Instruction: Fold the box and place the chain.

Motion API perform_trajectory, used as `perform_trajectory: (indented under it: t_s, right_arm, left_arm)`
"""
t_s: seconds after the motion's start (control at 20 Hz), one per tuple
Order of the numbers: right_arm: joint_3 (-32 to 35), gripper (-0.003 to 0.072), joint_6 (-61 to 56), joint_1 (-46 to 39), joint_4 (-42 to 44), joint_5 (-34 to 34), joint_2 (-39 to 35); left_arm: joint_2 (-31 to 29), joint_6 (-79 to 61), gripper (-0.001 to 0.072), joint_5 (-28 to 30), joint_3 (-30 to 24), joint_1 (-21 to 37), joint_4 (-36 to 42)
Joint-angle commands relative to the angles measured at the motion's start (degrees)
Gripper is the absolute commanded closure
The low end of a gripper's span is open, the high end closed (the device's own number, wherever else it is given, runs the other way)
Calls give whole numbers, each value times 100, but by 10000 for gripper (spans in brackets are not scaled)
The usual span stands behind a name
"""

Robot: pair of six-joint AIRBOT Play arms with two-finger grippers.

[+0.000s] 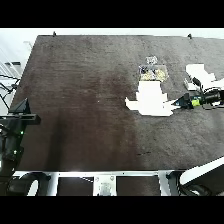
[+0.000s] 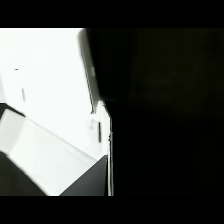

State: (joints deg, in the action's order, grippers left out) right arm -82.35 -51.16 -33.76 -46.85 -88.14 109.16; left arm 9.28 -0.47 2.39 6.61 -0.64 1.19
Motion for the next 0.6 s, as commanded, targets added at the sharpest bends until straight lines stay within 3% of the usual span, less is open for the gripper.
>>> perform_trajectory:
  t_s: [0.0,0.15,0.25,0.45,0.55]
  right_arm:
    - [953,679,400,107,791,87,-448]
    - [2267,680,634,623,1884,713,-1176]
    - [2747,680,780,1172,2422,1097,-1523]
    - [2638,680,1036,2411,3206,2623,-1742]
    - [2406,680,1163,2922,3176,3025,-1731]
  left_arm:
    - [-2,-2,689,0,0,4,-2]
    - [-2,-2,689,0,0,4,-2]
    - [-2,-2,689,0,0,4,-2]
    - [-2,-2,689,0,0,4,-2]
    - [-2,-2,689,0,0,4,-2]
